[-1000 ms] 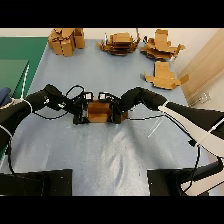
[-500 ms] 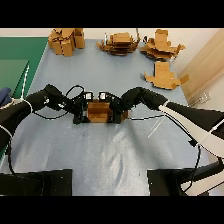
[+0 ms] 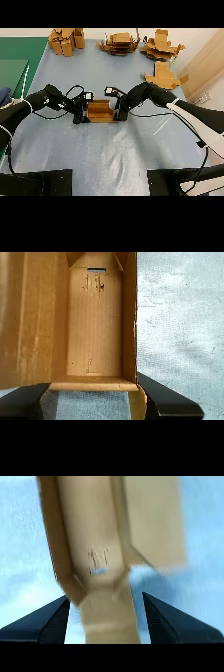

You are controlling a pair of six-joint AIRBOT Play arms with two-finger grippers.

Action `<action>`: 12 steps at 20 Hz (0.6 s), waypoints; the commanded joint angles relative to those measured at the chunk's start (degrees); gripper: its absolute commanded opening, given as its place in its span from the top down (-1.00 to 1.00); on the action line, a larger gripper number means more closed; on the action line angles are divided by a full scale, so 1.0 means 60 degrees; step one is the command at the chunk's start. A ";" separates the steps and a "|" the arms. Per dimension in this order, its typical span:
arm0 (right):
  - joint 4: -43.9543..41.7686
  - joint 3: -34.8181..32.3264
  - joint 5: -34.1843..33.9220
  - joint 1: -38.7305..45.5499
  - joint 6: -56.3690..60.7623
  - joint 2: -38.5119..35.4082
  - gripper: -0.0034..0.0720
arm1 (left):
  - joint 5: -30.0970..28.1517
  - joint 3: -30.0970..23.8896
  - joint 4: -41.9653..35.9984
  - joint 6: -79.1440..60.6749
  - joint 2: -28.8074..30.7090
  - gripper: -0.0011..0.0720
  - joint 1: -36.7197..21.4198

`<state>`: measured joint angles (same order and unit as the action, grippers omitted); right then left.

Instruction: Fold the box.

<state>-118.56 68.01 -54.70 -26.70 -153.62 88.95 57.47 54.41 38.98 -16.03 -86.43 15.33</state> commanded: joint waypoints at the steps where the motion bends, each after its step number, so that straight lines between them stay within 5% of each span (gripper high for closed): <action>1: -0.0222 0.0000 -0.1202 0.0590 0.1198 -0.0565 -0.97 | -0.0011 -0.0004 0.0004 0.0000 -0.0004 0.22 -0.0004; 2: -0.0594 0.0000 -0.1486 0.0750 0.1392 -0.0732 -0.88 | -0.0011 -0.0004 0.0004 0.0000 -0.0004 0.22 -0.0004; 3: -0.1202 0.0000 -0.1847 0.0841 0.1457 -0.0892 -0.38 | -0.0018 -0.0004 0.0004 0.0000 -0.0004 0.22 -0.0004; 4: -0.1774 0.0000 -0.2138 0.0834 0.1384 -0.1027 0.45 | -0.0025 -0.0004 0.0004 0.0000 -0.0004 0.22 -0.0004; 5: -0.2379 0.0000 -0.2331 0.0714 0.0984 -0.1115 0.89 | -0.0025 -0.0004 0.0000 0.0000 -0.0004 0.22 -0.0004; 12: -0.2998 0.0721 0.0543 -0.0809 0.0474 -0.0193 0.89 | -0.0058 -0.0004 -0.0004 0.0076 -0.0004 0.22 -0.0004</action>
